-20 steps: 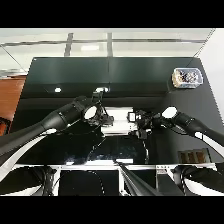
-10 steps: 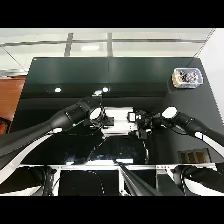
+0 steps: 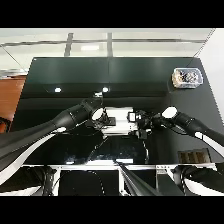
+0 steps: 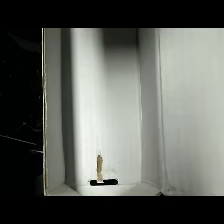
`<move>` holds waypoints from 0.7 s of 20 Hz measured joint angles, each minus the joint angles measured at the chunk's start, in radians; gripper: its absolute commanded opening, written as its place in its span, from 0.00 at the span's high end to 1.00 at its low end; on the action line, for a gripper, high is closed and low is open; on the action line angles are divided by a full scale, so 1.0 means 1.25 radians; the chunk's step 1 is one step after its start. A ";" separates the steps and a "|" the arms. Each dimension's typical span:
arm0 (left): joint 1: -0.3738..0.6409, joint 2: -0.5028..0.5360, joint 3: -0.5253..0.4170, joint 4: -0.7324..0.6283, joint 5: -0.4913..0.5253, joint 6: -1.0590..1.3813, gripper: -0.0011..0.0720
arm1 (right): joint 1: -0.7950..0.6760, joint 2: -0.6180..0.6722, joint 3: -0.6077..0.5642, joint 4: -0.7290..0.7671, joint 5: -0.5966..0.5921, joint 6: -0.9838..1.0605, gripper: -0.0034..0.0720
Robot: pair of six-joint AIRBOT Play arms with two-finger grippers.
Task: Fold the box and place the chain.
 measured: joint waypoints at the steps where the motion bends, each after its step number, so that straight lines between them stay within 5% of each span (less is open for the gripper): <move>1: -0.001 -0.001 0.003 0.000 0.000 0.000 0.95 | 0.000 0.000 0.000 0.000 0.000 0.000 0.66; 4: -0.001 -0.003 0.014 0.006 0.000 0.000 0.90 | 0.000 0.000 0.000 0.001 -0.003 0.000 0.66; 6: -0.001 -0.003 0.018 0.004 0.014 -0.002 0.38 | 0.000 0.000 0.000 0.001 -0.003 0.002 0.66; 7: -0.001 -0.003 0.019 0.002 0.021 -0.002 0.35 | 0.000 0.000 0.000 0.001 0.000 0.002 0.66; 9: -0.001 -0.004 0.020 -0.001 0.006 -0.003 0.39 | 0.000 0.000 0.000 0.001 0.001 0.000 0.66; 10: -0.001 -0.004 0.021 0.000 0.009 -0.003 0.63 | 0.000 0.000 0.000 0.001 0.001 0.000 0.66; 11: -0.001 -0.004 0.021 0.002 0.004 -0.003 0.77 | 0.000 0.000 0.000 0.001 0.001 0.000 0.66; 13: -0.001 -0.005 0.020 0.010 -0.005 -0.003 0.95 | 0.000 0.000 0.000 0.001 0.001 0.002 0.66; 14: -0.001 -0.005 0.020 0.013 -0.006 -0.003 0.95 | 0.000 0.000 0.000 0.000 0.000 0.000 0.66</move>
